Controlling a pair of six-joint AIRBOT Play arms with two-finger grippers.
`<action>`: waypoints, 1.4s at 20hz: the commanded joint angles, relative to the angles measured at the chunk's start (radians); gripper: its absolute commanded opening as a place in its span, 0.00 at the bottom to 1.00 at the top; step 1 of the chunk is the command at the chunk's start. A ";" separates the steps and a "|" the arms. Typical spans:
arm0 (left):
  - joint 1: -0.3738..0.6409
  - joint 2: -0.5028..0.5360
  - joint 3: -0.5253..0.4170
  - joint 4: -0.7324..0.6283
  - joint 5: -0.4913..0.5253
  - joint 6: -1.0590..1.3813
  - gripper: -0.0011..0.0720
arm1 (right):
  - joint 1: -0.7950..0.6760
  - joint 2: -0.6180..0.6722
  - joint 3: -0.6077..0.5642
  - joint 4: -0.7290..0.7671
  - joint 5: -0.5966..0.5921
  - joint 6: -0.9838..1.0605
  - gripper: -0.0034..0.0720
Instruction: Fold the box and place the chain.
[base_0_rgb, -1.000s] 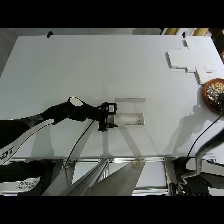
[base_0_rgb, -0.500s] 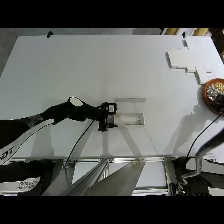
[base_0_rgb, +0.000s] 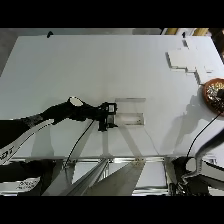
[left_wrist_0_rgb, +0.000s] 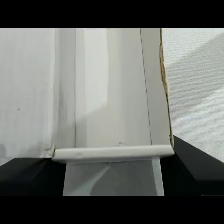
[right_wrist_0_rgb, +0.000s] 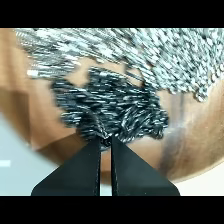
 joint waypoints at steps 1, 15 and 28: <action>0.000 0.001 0.000 0.000 0.000 0.000 0.20 | 0.075 0.117 0.000 0.170 0.064 -0.028 0.07; 0.000 0.001 0.000 0.000 0.000 0.000 0.20 | 0.570 0.532 0.000 0.439 0.401 -0.146 0.07; 0.000 0.001 0.000 0.000 0.000 0.000 0.20 | 1.061 0.567 -0.011 0.473 0.429 -0.112 0.07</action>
